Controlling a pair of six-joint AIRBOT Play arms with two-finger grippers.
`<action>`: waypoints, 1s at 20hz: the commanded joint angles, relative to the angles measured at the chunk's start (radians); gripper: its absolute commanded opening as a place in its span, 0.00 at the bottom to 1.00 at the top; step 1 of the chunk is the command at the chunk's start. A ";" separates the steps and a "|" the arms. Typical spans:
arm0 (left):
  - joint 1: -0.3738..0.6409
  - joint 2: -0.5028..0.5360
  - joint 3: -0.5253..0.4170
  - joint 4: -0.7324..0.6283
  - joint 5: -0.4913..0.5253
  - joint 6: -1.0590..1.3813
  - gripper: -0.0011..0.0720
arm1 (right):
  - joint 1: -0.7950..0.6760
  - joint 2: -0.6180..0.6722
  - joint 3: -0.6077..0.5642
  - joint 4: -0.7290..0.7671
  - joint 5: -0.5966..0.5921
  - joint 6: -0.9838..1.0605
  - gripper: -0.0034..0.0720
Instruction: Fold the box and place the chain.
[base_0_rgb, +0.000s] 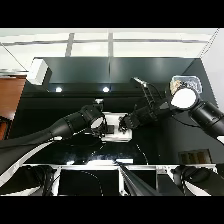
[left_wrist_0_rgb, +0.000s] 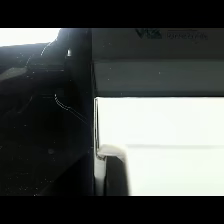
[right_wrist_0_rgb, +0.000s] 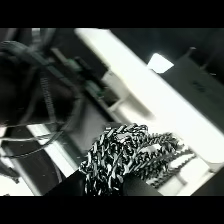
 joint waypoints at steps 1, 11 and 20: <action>0.000 0.000 0.000 0.000 0.000 0.000 0.05 | 0.004 0.000 -0.016 -0.051 -0.024 0.032 0.07; 0.000 -0.001 0.000 -0.004 0.005 0.000 0.05 | -0.240 0.119 0.035 -0.274 0.219 0.037 0.46; -0.002 0.007 0.004 -0.005 0.003 -0.061 0.78 | -0.323 0.186 0.035 -0.289 0.193 0.045 0.46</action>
